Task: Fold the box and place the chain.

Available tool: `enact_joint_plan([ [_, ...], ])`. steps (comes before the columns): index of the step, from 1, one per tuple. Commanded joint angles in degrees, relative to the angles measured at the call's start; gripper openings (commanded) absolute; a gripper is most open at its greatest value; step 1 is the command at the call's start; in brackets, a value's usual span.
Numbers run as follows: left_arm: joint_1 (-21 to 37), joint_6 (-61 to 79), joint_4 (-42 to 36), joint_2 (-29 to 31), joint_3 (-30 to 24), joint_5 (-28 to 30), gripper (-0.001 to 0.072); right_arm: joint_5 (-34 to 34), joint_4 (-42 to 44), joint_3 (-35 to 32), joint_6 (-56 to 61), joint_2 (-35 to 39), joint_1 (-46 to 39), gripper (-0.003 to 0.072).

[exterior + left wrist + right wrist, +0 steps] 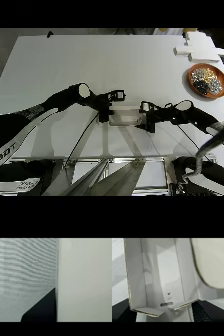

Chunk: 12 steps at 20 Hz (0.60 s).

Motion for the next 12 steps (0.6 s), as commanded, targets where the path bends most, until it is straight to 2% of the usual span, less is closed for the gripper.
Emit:
enact_joint_plan([
  [1, -0.02, 0.07, 0.02, -0.04, -0.02, -0.15, 0.0011, 0.24, -0.20, 0.04, -1.18, 0.39, -0.81, 0.0717],
  [12, -0.02, 0.07, 0.04, -0.04, -0.02, -0.15, 0.0011, -0.72, 2.95, 0.42, -6.25, -1.95, 1.40, 0.0712],
])
